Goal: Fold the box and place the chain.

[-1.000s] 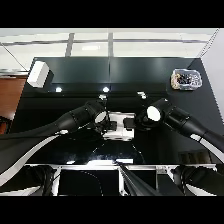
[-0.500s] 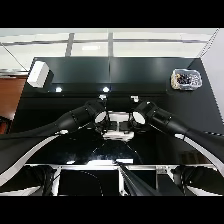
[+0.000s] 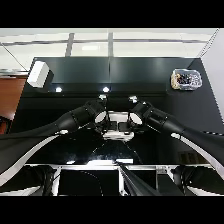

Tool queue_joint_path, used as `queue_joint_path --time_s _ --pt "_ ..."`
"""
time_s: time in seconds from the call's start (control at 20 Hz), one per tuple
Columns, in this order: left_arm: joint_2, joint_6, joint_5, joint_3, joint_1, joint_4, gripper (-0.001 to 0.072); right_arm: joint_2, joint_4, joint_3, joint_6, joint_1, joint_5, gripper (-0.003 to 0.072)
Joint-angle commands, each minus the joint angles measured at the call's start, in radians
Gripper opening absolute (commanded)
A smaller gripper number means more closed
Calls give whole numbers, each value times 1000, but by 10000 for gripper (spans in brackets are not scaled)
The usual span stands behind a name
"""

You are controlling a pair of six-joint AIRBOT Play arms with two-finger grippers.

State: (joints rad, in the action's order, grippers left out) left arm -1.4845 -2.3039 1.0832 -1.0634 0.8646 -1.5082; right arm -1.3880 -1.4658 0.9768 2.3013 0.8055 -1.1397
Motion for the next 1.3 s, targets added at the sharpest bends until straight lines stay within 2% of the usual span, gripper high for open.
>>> queue_joint_path --time_s 0.0,0.3,0.35,0.4,0.45,0.5,0.55,0.75,0.8,0.85,0.9,0.95,1.05,1.25 --pt "0 0 0 0 0 -1 23 -2 -10 1 5 0 -2 364" --pt "0 0 3 0 0 -1 22 -24 -1 1 18 0 0 364" --pt "0 1 3 0 0 -2 22 -24 -1 1 18 0 0 309" --pt "0 1 3 0 0 -2 23 -24 -2 1 18 0 -1 202" --pt "0 1 3 0 0 -2 22 -24 -1 1 18 0 0 175" --pt "0 1 2 0 0 -2 22 -24 -2 1 18 0 0 48" --pt "0 1 3 0 0 -2 22 -24 -1 1 18 0 0 11" --pt "0 1 3 0 0 -1 23 -23 -2 1 18 0 -8 14" --pt "0 1 3 0 0 -1 23 -23 -2 1 18 0 -8 77" --pt "0 1 3 0 0 -1 22 -23 -2 3 18 0 -8 228" --pt "0 1 3 0 0 -1 23 -23 -1 4 18 0 -9 233" --pt "0 0 2 0 0 -1 22 -23 -2 6 18 0 -9 231" --pt "0 0 2 0 0 -1 23 -23 -1 6 18 0 -9 55" --pt "0 0 2 0 0 -1 23 -23 -3 6 18 0 -8 56"
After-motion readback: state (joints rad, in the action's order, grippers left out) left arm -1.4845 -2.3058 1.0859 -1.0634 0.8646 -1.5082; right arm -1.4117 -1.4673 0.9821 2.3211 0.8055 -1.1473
